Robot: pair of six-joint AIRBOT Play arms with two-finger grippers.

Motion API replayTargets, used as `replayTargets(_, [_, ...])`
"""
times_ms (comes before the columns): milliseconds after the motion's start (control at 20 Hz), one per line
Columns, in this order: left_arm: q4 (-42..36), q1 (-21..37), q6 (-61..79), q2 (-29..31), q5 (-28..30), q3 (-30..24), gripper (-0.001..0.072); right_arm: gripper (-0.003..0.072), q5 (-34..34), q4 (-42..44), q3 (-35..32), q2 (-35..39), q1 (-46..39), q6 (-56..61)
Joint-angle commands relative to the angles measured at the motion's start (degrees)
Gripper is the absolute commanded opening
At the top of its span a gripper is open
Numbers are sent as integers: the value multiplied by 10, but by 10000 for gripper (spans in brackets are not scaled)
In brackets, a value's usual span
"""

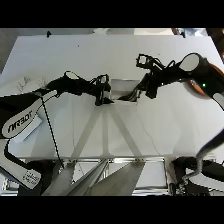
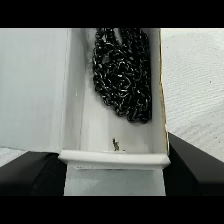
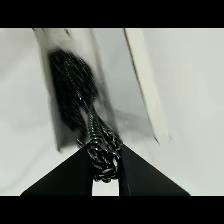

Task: Fold the box and place the chain.

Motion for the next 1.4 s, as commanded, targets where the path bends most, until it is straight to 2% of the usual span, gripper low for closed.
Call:
replayTargets(0, [0,0,0,0,0,0,19,6,-30,37,1,5,52,5])
replayTargets(200, [0,0,0,0,0,0,19,6,-135,24,1,-31,122,14])
replayTargets(400, [0,0,0,0,0,0,19,8,-150,-76,1,-94,140,111])
replayTargets(500, [0,0,0,0,0,0,19,21,-149,-88,1,-111,133,165])
replayTargets(600, [0,0,0,0,0,0,19,174,-145,-86,1,-105,132,174])
replayTargets(800, [0,0,0,0,0,0,19,227,-87,-84,1,-39,133,174])
replayTargets(900, [0,0,0,0,0,0,19,226,-73,-86,1,7,133,176])
replayTargets(1000, [0,0,0,0,0,0,19,225,-110,-87,1,46,133,190])
replayTargets(1150, [0,0,0,0,0,0,19,225,-241,-87,3,65,122,254])
replayTargets(1200, [0,0,0,0,0,0,19,225,-266,-84,3,62,111,265])
replayTargets(1350, [0,0,0,0,0,0,19,225,-297,-26,3,30,44,264])
